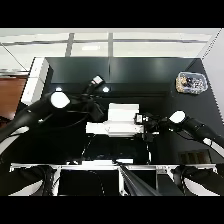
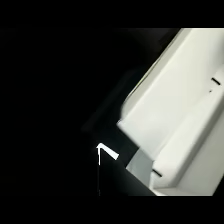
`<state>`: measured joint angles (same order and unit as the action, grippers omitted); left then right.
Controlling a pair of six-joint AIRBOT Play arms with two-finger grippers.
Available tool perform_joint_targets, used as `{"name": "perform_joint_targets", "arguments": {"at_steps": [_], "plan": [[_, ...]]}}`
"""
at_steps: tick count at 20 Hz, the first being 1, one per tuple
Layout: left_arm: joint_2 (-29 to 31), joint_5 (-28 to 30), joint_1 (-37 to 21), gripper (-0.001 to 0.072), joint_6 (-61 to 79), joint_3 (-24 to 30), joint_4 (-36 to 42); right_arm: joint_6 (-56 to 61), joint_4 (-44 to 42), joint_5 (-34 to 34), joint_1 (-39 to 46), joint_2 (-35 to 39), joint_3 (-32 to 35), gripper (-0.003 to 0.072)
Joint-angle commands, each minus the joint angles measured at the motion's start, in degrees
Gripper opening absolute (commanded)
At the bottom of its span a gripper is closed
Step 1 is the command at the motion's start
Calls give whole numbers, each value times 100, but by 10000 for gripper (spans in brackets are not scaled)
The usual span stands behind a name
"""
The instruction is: Fold the box and place the chain.
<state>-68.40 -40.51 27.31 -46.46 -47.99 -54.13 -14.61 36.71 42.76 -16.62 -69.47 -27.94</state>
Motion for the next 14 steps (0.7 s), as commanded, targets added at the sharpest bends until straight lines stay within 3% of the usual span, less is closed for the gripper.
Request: {"name": "perform_joint_targets", "arguments": {"at_steps": [1, 3, 4, 5, 7, 11, 14], "plan": [[763, -46, -728, 28, -964, 527, -828, 9, -9, 7, -4, -2, 2, 69], [929, -262, -994, 30, -118, 984, 63, 9, -9, 7, -4, -2, 2, 69], [896, -664, -960, 34, 822, 1123, 490, 31, -9, 7, -4, -2, 2, 69], [835, -944, -855, 143, 1611, 1215, 737, 70, -9, 7, -4, -2, 2, 69], [686, -782, -474, 720, 2524, 1370, 754, 70, -9, 7, -4, -2, 2, 69], [273, 367, 203, 712, 3633, 1419, 702, 90, -9, 11, -4, -2, 2, 69], [11, 693, 514, 712, 3635, 1419, 817, 90, -9, 11, -4, -2, 2, 69]]}}
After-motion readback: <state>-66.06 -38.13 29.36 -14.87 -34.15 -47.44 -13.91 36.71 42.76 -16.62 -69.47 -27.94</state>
